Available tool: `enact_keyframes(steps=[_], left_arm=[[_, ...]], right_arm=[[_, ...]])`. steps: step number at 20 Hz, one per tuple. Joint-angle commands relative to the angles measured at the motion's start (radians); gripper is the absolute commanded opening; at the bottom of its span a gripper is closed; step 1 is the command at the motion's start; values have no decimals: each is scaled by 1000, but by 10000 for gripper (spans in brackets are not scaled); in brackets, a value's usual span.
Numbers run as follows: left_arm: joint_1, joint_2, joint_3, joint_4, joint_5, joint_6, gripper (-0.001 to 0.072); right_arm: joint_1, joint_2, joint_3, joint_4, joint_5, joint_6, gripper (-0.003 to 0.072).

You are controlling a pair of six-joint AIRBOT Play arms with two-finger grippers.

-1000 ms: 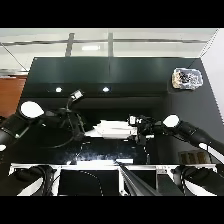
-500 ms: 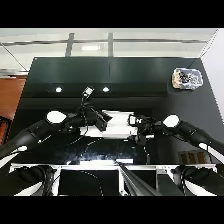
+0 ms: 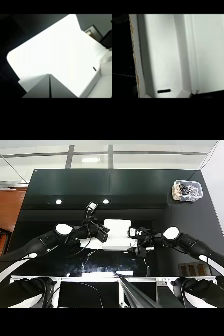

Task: Fold the box and place the chain.

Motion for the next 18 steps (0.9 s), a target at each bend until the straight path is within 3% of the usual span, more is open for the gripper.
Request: enact_keyframes(steps=[1,6,9,11,14,17,18], left_arm=[[0,-10,1,65,-33,-39,29],[0,-9,16,116,-44,-84,29],[39,31,67,271,-98,-85,29],[109,117,72,359,-123,-85,29],[240,216,45,447,-266,-80,30],[307,221,10,573,-452,98,36],[306,221,6,584,-476,156,147]], right_arm=[[1,0,0,0,0,0,478],[1,0,0,0,0,0,478],[1,0,0,0,0,0,478],[1,0,0,0,0,0,478],[1,0,0,0,0,0,478],[1,0,0,0,0,0,478],[1,0,0,0,0,0,478]])
